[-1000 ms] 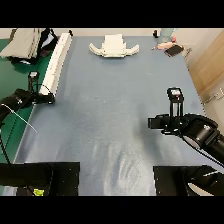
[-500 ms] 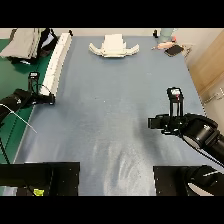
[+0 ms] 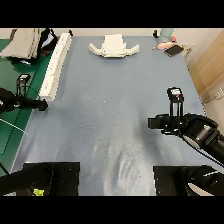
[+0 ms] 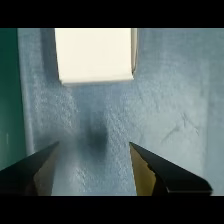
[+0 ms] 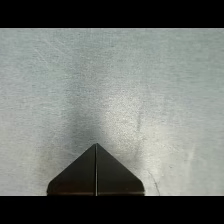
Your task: Fold the box.
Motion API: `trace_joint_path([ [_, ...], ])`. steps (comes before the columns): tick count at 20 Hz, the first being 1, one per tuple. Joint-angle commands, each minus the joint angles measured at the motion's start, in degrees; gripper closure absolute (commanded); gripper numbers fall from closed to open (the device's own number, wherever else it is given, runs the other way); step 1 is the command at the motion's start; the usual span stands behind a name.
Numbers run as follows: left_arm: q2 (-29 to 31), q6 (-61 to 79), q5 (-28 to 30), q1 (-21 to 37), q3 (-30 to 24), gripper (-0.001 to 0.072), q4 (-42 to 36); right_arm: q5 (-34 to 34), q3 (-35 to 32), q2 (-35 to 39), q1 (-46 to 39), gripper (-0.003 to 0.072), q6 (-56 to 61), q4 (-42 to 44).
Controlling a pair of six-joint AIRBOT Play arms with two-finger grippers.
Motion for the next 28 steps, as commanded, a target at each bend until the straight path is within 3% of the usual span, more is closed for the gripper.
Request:
trace_joint_path([
  [1,5.27,-3.41,-14.45,0.61,0.07,0.0251,3.06,0.0,0.07,-0.02,-0.02,0.0684,-0.07,1.36],
  [2,6.75,-4.96,-17.2,0.11,0.28,0.0587,2.03,0.0,0.13,-0.02,-0.02,0.0684,-0.17,1.97],
  [3,8.22,-5.29,-19.21,-1.27,0.76,0.0692,0.81,0.0,0.55,-0.09,-0.02,0.0684,-1.22,2.45],
  [5,10.69,-7.72,-20.0,-6.95,1.88,0.0693,0.48,0.09,2.82,-1.62,-0.04,0.0684,-3.3,2.6],
  [8,11.41,-16.61,-17.92,-21.07,6.14,0.0693,0.48,1.44,10.71,-9.01,-0.04,0.0685,-7.34,3.89],
  [11,10.78,-24.63,-10.19,-35.6,10.73,0.0693,0.68,5.9,21.92,-20.46,-0.04,0.0684,-12.96,7.96],
  [13,9.55,-29.0,-6.14,-41.38,12.17,0.0693,0.9,10.45,30.21,-28.61,-0.15,0.0684,-16.46,11.41],
  [16,6.38,-31.45,-5.46,-45.18,12.28,0.0692,0.42,15.13,39.82,-37.68,-0.15,0.0684,-19.85,17.03],
  [19,4.87,-31.43,-5.2,-47.52,12.28,0.0692,0.37,15.26,44.44,-42.4,-0.09,0.0684,-21.55,21.99],
  [28,4.83,-31.41,-5.2,-48.15,12.28,0.0692,0.42,15.04,44.54,-42.51,-0.13,0.0684,-21.55,22.51],
])
